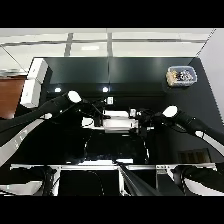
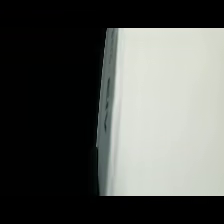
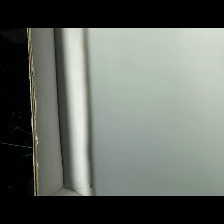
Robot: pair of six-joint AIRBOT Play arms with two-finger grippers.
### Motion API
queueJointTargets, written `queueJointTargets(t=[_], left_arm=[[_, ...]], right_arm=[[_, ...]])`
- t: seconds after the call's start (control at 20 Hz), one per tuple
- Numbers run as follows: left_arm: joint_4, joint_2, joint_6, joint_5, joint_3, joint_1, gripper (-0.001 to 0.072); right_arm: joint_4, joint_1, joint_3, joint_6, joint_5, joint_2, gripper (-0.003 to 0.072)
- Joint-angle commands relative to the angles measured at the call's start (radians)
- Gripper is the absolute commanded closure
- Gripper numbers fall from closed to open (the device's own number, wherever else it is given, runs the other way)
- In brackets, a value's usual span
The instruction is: Fold the box and place the chain.
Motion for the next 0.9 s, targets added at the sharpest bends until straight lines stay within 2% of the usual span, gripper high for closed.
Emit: queueJointTargets(t=[0.0, 0.5, 0.55, 0.6, 0.75, 0.8, 0.85], left_arm=[[0.0, 0.001, 0.0, 0.002, 0.001, 0.0, 0.0684], [0.0, 0.001, 0.0, 0.002, 0.001, 0.0, 0.0684], [0.0, 0.001, 0.0, 0.002, 0.001, 0.0, 0.0684], [0.0, 0.001, 0.0, 0.002, 0.001, 0.0, 0.0684], [0.002, 0.004, 0.0, -0.003, 0.001, 0.0, 0.0672], [0.008, 0.014, 0.0, -0.005, 0.001, 0.0, 0.0539], [0.021, 0.032, 0.0, -0.019, 0.001, 0.003, 0.0297]], right_arm=[[-0.002, 0.002, 0.0, 0.004, -0.006, 0.0, 0.0127], [-0.029, 0.024, 0.001, 0.034, -0.033, -0.005, 0.0129], [-0.029, 0.024, 0.001, 0.033, -0.033, -0.005, 0.0166], [-0.029, 0.024, 0.001, 0.034, -0.033, -0.005, 0.0266], [-0.029, 0.024, 0.001, 0.034, -0.033, -0.005, 0.027], [-0.029, 0.024, 0.001, 0.033, -0.033, -0.005, 0.027], [-0.029, 0.024, 0.001, 0.033, -0.033, -0.005, 0.027]])
